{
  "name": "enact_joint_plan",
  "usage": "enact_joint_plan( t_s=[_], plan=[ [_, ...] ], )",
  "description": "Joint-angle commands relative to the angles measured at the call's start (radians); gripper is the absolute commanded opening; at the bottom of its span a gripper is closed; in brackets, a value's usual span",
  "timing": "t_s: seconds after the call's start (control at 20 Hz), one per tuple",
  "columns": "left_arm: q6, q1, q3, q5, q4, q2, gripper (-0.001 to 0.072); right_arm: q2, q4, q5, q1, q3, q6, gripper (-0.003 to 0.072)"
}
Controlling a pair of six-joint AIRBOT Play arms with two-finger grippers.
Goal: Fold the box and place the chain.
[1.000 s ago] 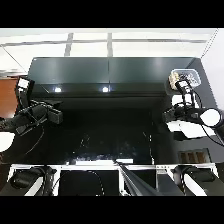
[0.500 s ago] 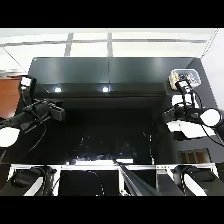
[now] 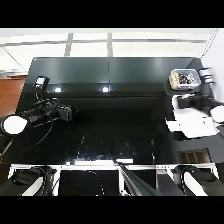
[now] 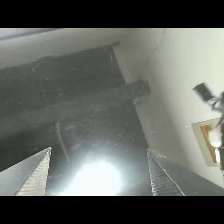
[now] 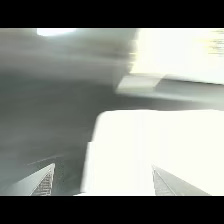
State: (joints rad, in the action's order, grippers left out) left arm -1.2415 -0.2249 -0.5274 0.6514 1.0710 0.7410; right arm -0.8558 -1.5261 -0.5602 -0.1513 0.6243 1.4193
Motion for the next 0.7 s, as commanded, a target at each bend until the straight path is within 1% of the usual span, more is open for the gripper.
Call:
enact_joint_plan(
  t_s=[0.0,0.05,0.1,0.15,0.2,0.25,0.3,0.35,0.4,0.45,0.5,0.55,0.6,0.65],
  plan=[
    [0.0,0.0,-0.011,0.013,-0.006,0.007,0.0705,-0.094,-0.369,0.069,-0.399,0.086,0.461,0.0712],
    [0.0,0.0,-0.011,0.012,-0.007,0.007,0.0705,-0.166,-0.241,0.024,-0.547,0.142,0.402,0.0712],
    [0.0,0.0,-0.011,0.012,-0.007,0.007,0.0705,-0.238,-0.084,-0.018,-0.652,0.204,0.227,0.0712],
    [0.0,0.0,-0.011,0.012,-0.007,0.007,0.0705,-0.323,0.122,-0.096,-0.735,0.286,-0.035,0.0712],
    [0.0,0.0,-0.011,0.014,-0.01,0.007,0.0705,-0.412,0.305,-0.208,-0.785,0.376,-0.254,0.0712],
    [0.0,0.0,-0.011,0.014,-0.011,0.007,0.0705,-0.513,0.436,-0.365,-0.82,0.478,-0.424,0.0712],
    [0.001,0.0,-0.011,0.014,-0.011,0.007,0.0705,-0.606,0.463,-0.51,-0.834,0.57,-0.466,0.0712],
    [0.003,0.0,-0.011,0.013,-0.01,0.007,0.0702,-0.7,0.414,-0.658,-0.833,0.659,-0.459,0.0712],
    [0.004,0.0,-0.011,0.011,-0.01,0.007,0.0702,-0.777,0.37,-0.762,-0.824,0.727,-0.459,0.0712],
    [0.004,0.0,-0.011,0.011,-0.011,0.007,0.0702,-0.842,0.323,-0.828,-0.808,0.784,-0.461,0.0712],
    [0.003,0.0,-0.011,0.011,-0.014,0.007,0.0702,-0.883,0.307,-0.866,-0.792,0.819,-0.502,0.0712],
    [0.003,0.0,-0.011,0.011,-0.014,0.007,0.0702,-0.907,0.303,-0.874,-0.774,0.839,-0.533,0.064],
    [0.003,0.0,-0.011,0.011,-0.014,0.007,0.0702,-0.914,0.303,-0.87,-0.762,0.842,-0.549,0.0537],
    [0.003,0.0,-0.011,0.011,-0.016,0.007,0.0702,-0.916,0.3,-0.876,-0.756,0.842,-0.571,0.0537]
  ],
)
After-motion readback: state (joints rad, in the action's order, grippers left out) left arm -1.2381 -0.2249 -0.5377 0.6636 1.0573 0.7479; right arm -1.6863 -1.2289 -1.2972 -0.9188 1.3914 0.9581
